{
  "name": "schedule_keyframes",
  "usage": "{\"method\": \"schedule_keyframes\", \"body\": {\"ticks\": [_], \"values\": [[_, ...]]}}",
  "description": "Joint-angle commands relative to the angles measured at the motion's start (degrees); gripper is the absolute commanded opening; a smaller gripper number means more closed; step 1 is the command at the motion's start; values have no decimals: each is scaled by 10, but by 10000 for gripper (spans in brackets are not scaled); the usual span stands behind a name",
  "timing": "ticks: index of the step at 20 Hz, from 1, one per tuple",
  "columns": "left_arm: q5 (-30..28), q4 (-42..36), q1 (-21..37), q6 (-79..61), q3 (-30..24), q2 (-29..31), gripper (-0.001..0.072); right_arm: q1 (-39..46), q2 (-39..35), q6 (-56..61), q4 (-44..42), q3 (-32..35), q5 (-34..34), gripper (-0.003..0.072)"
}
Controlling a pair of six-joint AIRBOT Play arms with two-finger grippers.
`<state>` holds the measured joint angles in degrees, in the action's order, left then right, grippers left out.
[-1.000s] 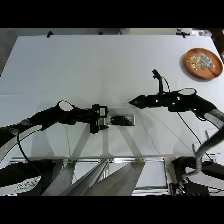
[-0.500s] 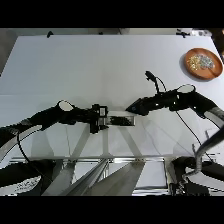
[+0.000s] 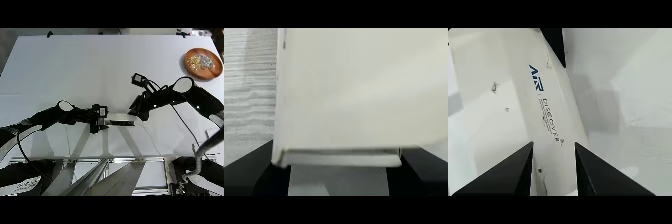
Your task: Fold the box and place the chain.
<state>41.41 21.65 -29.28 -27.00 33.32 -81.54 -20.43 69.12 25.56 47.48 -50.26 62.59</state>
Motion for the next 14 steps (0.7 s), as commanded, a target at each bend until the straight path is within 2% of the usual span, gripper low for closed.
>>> {"method": "schedule_keyframes", "body": {"ticks": [1,4,10,12,14], "values": [[0,0,0,0,0,0,394,-56,-2,76,130,-74,-2,328],[0,0,0,0,0,0,394,-75,12,93,152,-127,45,348],[0,0,0,0,0,0,394,-113,107,123,194,-206,152,351],[0,0,0,0,0,0,394,-132,111,134,202,-219,165,384],[0,0,0,0,0,0,394,-150,111,141,203,-230,174,383]]}}
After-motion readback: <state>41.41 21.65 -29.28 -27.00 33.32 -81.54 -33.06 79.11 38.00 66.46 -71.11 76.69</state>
